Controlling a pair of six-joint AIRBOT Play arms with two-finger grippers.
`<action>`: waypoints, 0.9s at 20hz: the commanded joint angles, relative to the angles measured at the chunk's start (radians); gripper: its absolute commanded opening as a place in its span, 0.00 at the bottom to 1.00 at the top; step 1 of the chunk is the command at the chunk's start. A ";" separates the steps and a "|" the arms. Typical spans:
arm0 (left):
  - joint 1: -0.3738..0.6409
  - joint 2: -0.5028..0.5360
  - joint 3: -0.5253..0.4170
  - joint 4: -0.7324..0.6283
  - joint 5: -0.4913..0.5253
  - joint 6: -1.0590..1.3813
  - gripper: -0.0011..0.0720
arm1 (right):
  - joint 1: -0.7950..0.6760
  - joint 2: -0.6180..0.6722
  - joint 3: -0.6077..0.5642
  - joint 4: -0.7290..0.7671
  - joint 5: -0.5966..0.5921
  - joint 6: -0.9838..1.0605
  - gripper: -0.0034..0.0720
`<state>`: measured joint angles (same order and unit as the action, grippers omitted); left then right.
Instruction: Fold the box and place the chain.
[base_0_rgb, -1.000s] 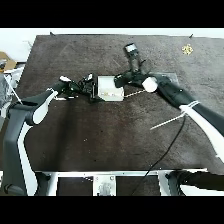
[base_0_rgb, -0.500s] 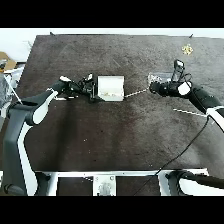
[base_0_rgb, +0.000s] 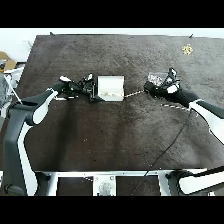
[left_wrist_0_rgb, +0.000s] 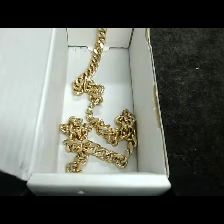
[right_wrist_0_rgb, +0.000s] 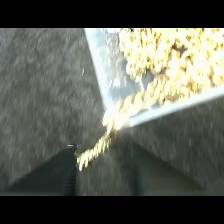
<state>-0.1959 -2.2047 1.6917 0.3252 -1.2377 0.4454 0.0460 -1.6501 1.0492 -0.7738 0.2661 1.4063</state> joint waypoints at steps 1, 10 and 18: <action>0.000 0.000 0.000 0.000 0.000 0.000 0.39 | 0.010 -0.052 0.031 0.069 -0.050 -0.015 0.24; 0.000 0.000 0.000 0.000 0.000 0.000 0.39 | 0.198 0.355 0.041 0.048 0.008 -0.140 0.05; 0.000 0.000 0.000 0.000 0.000 0.000 0.39 | 0.549 0.457 0.176 -0.051 -0.164 -0.139 0.05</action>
<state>-0.1959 -2.2047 1.6917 0.3252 -1.2381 0.4454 0.4767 -1.2018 1.1847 -0.7929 0.1986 1.2736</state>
